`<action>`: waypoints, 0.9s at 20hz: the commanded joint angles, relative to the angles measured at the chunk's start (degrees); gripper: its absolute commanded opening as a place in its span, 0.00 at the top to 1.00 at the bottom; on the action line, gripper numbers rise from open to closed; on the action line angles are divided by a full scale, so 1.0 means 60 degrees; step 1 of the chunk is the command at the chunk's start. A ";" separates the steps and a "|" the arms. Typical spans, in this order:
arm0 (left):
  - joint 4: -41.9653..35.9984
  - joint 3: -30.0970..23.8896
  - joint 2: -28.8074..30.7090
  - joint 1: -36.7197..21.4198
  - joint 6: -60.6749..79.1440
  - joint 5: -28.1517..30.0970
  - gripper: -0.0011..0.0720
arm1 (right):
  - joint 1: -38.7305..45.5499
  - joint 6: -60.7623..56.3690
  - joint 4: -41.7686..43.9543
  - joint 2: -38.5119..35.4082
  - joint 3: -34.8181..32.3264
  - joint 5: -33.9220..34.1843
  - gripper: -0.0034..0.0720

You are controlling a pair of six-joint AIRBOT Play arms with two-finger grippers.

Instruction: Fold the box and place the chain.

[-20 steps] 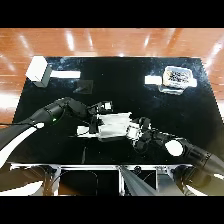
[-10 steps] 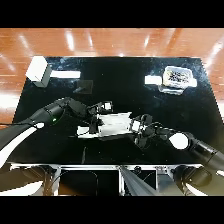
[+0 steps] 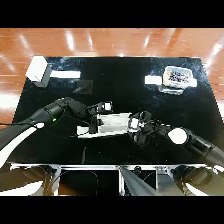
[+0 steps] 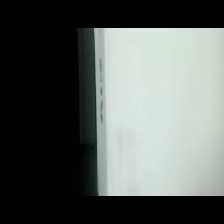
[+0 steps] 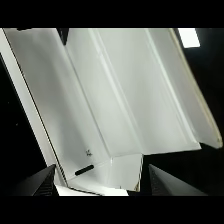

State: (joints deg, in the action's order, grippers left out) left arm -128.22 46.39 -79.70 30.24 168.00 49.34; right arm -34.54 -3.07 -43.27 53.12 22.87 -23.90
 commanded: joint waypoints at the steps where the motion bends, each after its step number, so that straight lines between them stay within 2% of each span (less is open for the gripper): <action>1: 0.0036 0.0000 0.0004 0.0007 0.0007 0.0007 0.96 | 0.0157 0.0969 0.1118 0.0331 0.0055 -0.0073 0.01; 6: 0.0040 0.0000 0.0004 0.0007 0.0007 0.0000 0.96 | 0.1723 0.3340 0.3242 0.0368 0.0055 -0.1581 0.01; 12: 0.0047 0.0000 0.0004 0.0007 0.0229 -0.0113 0.96 | 0.1985 0.3672 0.3785 0.1086 0.0459 -0.2095 0.01; 18: 0.0044 0.0000 0.0004 0.0007 0.0222 -0.0127 0.96 | 0.1818 0.4098 0.3577 0.1792 0.0729 -0.2849 0.01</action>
State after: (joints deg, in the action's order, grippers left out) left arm -127.87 46.39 -79.70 30.24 169.12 48.71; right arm -23.09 19.84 -21.45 62.39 26.76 -38.46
